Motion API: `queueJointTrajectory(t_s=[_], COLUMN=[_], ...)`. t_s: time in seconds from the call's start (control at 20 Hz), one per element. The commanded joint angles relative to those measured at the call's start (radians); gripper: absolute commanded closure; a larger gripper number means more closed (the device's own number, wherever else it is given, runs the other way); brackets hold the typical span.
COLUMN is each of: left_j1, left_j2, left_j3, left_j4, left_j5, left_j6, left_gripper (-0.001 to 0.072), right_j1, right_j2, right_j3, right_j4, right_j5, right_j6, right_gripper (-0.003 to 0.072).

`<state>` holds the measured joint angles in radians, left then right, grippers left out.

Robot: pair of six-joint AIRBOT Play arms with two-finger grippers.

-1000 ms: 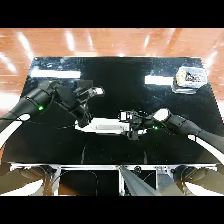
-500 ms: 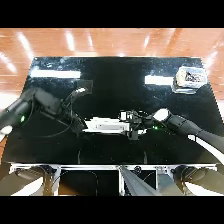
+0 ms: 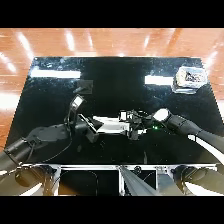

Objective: Fold the box and place the chain.

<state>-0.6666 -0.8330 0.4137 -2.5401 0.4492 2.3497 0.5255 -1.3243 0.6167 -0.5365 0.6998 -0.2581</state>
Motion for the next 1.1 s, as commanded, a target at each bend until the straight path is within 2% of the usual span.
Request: queueJointTrajectory(t_s=[0.0,0.3,1.05], left_j1=[-0.123,-0.149,-0.151], left_j2=[-0.056,-0.095,-0.097], left_j3=[-0.018,-0.014,-0.013], left_j4=[-0.015,-0.015,-0.015], left_j5=[-0.224,-0.355,-0.409], left_j6=[0.006,-0.001,-0.027], left_gripper=[0.0691,0.0691,0.0690], right_j1=[0.000,0.000,0.000], right_j2=[-0.001,-0.001,-0.001], right_j3=[0.000,0.000,0.000], right_j4=[0.000,0.000,0.000], right_j5=[0.001,0.002,0.002], right_j6=[0.000,0.000,0.000], right_gripper=[0.0143,0.0143,0.0143])
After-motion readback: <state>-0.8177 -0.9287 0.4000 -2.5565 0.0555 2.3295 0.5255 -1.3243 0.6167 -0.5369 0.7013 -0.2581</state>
